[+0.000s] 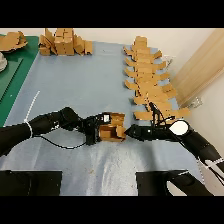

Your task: Fold the box.

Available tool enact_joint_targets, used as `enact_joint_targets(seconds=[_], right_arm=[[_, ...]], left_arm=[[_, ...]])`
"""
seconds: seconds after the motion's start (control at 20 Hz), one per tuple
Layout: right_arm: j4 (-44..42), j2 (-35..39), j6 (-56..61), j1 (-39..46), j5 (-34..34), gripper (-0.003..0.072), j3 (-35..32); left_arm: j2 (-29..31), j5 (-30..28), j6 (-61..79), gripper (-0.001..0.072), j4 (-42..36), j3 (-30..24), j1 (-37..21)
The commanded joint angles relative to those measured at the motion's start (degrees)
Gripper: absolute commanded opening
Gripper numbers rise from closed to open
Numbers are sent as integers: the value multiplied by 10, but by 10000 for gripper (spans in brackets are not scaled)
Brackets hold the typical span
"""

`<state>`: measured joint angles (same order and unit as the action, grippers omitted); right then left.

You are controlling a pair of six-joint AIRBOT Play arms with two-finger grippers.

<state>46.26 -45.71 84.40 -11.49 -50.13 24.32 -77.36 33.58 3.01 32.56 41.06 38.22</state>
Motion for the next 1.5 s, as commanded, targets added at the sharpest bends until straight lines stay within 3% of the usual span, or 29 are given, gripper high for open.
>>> enact_joint_targets(seconds=[0.0, 0.2, 0.5, 0.7, 1.0, 1.45], right_arm=[[-10, 0, 0, -1, -1, 363, 5], [-8, -25, 0, -5, -4, 362, 4], [12, -75, 7, -99, 58, 362, 19], [145, -90, 145, -149, 60, 361, 46], [381, -145, 353, -219, 3, 359, 123], [425, -272, 466, -293, -41, 353, 234]], left_arm=[[0, 0, 0, 604, 0, 0, 0], [0, -2, 0, 604, 0, 0, 0], [0, -1, 0, 604, 0, 0, 0], [0, -2, 0, 603, 0, 0, 0], [0, -1, 0, 604, 0, 0, 0], [0, -1, 0, 604, 0, 0, 0]])
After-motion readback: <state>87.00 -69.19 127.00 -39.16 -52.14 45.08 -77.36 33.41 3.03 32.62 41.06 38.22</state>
